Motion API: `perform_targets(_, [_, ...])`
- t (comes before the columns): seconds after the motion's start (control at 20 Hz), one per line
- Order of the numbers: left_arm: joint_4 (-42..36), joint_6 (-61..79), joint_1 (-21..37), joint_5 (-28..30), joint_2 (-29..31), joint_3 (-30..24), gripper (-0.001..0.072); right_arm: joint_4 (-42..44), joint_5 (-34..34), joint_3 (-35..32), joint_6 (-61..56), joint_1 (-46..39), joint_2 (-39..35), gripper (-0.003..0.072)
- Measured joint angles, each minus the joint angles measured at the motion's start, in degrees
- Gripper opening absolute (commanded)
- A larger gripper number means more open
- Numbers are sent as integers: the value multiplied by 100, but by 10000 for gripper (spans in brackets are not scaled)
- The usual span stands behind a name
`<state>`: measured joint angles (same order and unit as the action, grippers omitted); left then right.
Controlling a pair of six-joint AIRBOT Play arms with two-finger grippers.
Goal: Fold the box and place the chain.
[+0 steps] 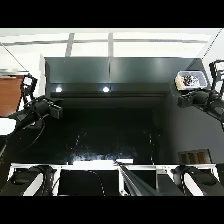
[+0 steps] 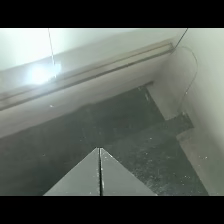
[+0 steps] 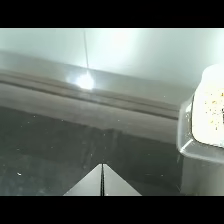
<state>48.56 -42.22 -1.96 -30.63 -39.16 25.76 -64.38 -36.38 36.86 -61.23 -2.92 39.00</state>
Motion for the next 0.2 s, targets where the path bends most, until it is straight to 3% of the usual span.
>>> perform_targets(0.2, [0,2,-7,7,2,-22,30,-11,11,2,2,0,0,16])
